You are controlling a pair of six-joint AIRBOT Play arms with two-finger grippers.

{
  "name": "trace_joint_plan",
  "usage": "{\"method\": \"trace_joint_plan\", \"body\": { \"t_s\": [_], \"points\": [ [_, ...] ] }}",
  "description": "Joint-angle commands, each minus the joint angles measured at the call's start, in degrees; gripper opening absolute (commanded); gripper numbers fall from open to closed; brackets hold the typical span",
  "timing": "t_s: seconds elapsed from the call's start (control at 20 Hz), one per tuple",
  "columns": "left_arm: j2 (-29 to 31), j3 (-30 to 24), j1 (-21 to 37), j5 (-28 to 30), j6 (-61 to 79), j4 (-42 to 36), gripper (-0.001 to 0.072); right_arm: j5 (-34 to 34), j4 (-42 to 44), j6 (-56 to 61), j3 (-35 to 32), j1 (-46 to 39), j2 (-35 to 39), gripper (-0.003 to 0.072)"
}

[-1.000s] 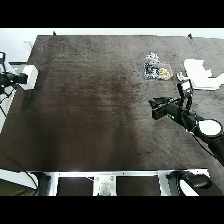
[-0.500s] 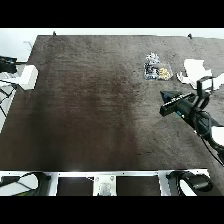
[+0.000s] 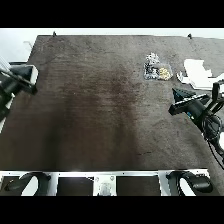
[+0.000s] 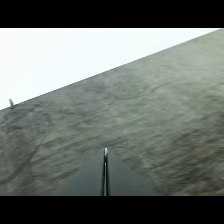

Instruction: Fold the box and place the chain.

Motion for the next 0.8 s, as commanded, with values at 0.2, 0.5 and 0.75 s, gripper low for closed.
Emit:
{"method": "trace_joint_plan", "body": {
  "t_s": [0.2,0.5,0.75],
  "points": [
    [15.56,-20.61,-5.29,-2.82,10.69,-10.95,0.0012,1.77,-0.76,0.74,-4.66,-1.99,8.22,0.0005],
    [16.35,-28.24,-5.29,-6.38,10.4,-11.63,0.0014,3.56,-1.68,0.74,-10.4,-1.99,17.9,0.0008],
    [16.35,-28.26,-5.29,-6.69,9.44,-11.78,0.0019,3.56,-1.97,0.74,-11.19,-1.99,18.45,0.0008]
  ]
}}
